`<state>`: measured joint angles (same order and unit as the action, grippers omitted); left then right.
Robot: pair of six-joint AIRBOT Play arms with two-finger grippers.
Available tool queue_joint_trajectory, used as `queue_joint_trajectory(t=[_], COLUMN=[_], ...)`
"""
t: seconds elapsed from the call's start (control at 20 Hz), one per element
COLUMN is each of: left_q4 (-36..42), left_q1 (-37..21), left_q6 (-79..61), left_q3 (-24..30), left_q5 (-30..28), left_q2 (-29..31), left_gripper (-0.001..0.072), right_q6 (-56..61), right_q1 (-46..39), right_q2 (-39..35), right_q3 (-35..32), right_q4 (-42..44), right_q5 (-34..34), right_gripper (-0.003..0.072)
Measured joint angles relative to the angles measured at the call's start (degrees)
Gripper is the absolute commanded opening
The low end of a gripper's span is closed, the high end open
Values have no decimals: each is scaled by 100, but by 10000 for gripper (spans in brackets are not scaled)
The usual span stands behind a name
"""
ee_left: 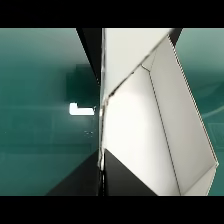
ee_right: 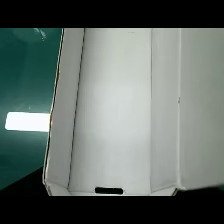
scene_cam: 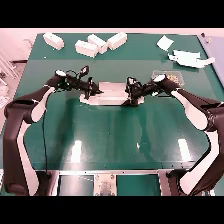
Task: Fold the box and place the chain.
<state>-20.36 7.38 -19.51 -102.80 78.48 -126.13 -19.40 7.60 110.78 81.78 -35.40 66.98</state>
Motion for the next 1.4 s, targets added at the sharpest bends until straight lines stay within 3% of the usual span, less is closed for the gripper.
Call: queue_joint_trajectory(t=[0.05,0.5,0.55,1.4], left_q4=[0,0,0,0], left_q1=[2,2,2,0], left_q6=[0,0,0,0], left_q3=[0,0,0,0], left_q5=[0,-4,-4,-7], left_q2=[0,0,0,0], left_gripper=[23,22,22,22], right_q6=[-2,-28,-31,-57], right_q1=[0,0,0,-136], right_q2=[4,13,13,13], right_q3=[0,17,17,22], right_q4=[2,-9,7,542], right_q5=[4,74,98,463], right_gripper=[642,647,698,698])
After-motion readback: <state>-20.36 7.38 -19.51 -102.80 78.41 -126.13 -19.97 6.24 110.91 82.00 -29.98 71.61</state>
